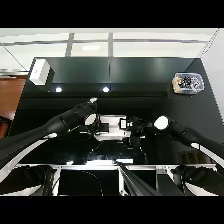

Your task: Fold the box and place the chain.

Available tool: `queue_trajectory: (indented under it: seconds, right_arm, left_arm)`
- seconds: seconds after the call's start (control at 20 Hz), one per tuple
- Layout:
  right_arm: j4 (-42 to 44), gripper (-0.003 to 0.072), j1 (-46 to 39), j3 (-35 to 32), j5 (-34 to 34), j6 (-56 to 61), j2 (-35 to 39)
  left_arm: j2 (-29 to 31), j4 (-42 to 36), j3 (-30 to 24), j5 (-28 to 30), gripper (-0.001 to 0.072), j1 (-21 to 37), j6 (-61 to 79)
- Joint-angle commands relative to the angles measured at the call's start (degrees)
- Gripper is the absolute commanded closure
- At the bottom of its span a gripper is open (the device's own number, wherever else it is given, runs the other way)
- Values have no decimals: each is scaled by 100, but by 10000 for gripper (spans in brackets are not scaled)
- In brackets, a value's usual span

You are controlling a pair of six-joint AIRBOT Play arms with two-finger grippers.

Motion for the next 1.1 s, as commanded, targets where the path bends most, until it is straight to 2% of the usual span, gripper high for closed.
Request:
queue_trajectory:
  seconds: [0.0, 0.1, 0.15, 0.2, 0.25, 0.3, 0.55, 0.6, 0.65, 0.75, 0.8, 0.85, 0.9, 1.05]
  right_arm:
    - [2, 505, 4, -2, 0, -2, -2]
    - [2, 505, 4, -2, 0, -2, -2]
    - [2, 505, 4, -2, 0, -2, -2]
    - [2, 505, 4, -2, 0, -2, -2]
    - [2, 505, 4, -2, 0, -4, -2]
    - [2, 505, 4, -2, 0, -2, -2]
    - [2, 505, 4, -2, 0, -2, -2]
    - [2, 505, 4, -2, 0, -2, -2]
    - [2, 505, 4, -2, 0, -2, -2]
    - [2, 505, 4, -2, 0, -2, -2]
    - [2, 505, 4, -2, 0, -2, -2]
    - [2, 505, 4, -2, 0, -2, -2]
    - [2, 505, 4, -2, 0, -2, -2]
    - [2, 506, 4, -2, 0, -2, -2]
  left_arm:
    - [-9, -68, 61, 101, 683, -2, -33]
    - [-9, -70, 85, 98, 680, -2, -33]
    - [-9, -72, 105, 83, 598, -2, -33]
    - [-7, -72, 116, 61, 444, -2, -33]
    - [-9, -68, 133, -9, 364, 0, -33]
    - [-9, -68, 133, -37, 351, 0, -31]
    - [-24, 68, 136, -9, 363, 0, -35]
    - [-33, 92, 136, -35, 384, 2, -35]
    - [-39, 109, 136, -50, 438, 2, -33]
    - [-42, 109, 136, -33, 437, 0, -35]
    - [-42, 118, 136, -20, 479, 0, -33]
    - [-42, 131, 136, -20, 624, 0, -31]
    - [-42, 129, 136, -15, 683, 0, -31]
    - [-42, 127, 136, -2, 683, -2, -26]
